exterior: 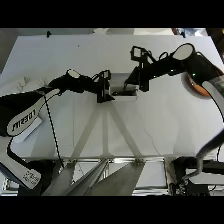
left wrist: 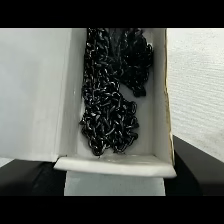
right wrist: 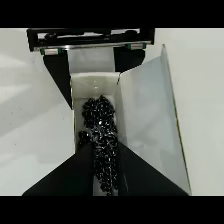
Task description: Fold the box and place the chain.
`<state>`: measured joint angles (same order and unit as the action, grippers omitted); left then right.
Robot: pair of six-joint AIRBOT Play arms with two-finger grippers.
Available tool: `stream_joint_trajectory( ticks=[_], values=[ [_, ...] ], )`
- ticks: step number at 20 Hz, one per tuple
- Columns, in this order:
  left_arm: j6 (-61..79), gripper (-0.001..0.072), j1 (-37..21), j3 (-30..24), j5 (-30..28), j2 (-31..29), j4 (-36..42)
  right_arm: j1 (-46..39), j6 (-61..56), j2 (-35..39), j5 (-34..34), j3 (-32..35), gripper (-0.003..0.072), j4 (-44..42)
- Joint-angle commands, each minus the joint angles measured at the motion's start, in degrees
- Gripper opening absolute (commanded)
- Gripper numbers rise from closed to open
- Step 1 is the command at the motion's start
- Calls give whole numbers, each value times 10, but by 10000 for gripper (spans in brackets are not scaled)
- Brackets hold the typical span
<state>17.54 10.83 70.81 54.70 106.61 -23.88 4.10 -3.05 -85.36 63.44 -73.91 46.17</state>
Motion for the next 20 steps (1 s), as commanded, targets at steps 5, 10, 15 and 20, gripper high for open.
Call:
stream_joint_trajectory(
  ticks=[5,10,15,20],
  values=[
    [0,281,0,0,0,0,0,9,-46,-14,-21,-1,383,34],
    [0,281,0,0,0,0,0,-68,-47,8,57,-1,332,16],
    [0,281,0,0,0,0,0,-162,-44,-7,90,0,345,35],
    [0,281,0,0,0,0,0,-158,22,-93,90,0,414,29]
  ],
)
